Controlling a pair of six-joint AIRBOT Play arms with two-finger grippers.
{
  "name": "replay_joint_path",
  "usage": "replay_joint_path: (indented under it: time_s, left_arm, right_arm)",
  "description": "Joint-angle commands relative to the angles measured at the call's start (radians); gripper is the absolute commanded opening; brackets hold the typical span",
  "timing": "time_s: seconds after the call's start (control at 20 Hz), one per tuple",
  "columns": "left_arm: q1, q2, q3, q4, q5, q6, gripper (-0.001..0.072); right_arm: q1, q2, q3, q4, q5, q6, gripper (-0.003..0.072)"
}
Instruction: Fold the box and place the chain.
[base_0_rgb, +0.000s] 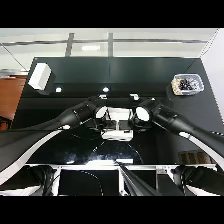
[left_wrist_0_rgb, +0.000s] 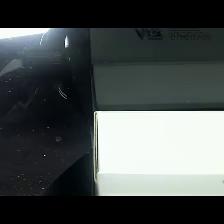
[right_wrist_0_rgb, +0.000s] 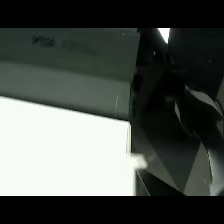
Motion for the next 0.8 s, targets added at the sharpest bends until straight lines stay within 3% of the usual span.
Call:
replay_joint_path:
  time_s: [0.0, 0.15, 0.3, 0.4, 0.6, 0.75]
  left_arm:
    - [0.001, 0.0, 0.0, 0.001, -0.002, -0.001, 0.0029]
    - [0.001, 0.0, 0.0, 0.001, -0.001, -0.001, 0.0029]
    - [0.001, 0.0, 0.0, 0.0, -0.002, -0.001, 0.0029]
    - [0.001, 0.0, 0.0, 0.0, -0.002, -0.002, 0.0028]
    - [0.003, 0.0, 0.0, 0.0, 0.001, -0.002, 0.0028]
    - [0.008, 0.0, 0.0, 0.001, 0.002, -0.002, 0.0028]
  right_arm:
    - [-0.049, 0.109, 0.003, -0.045, 0.051, -0.056, 0.0457]
    - [-0.13, 0.238, 0.003, -0.193, 0.095, -0.083, 0.0457]
    - [-0.22, 0.312, 0.003, -0.536, 0.114, -0.137, 0.0456]
    - [-0.315, 0.311, 0.003, -0.722, 0.063, -0.166, 0.0457]
    - [-0.624, 0.281, 0.003, -0.756, -0.3, -0.102, 0.0456]
    - [-0.846, 0.161, 0.023, -0.704, -0.384, 0.001, 0.0456]
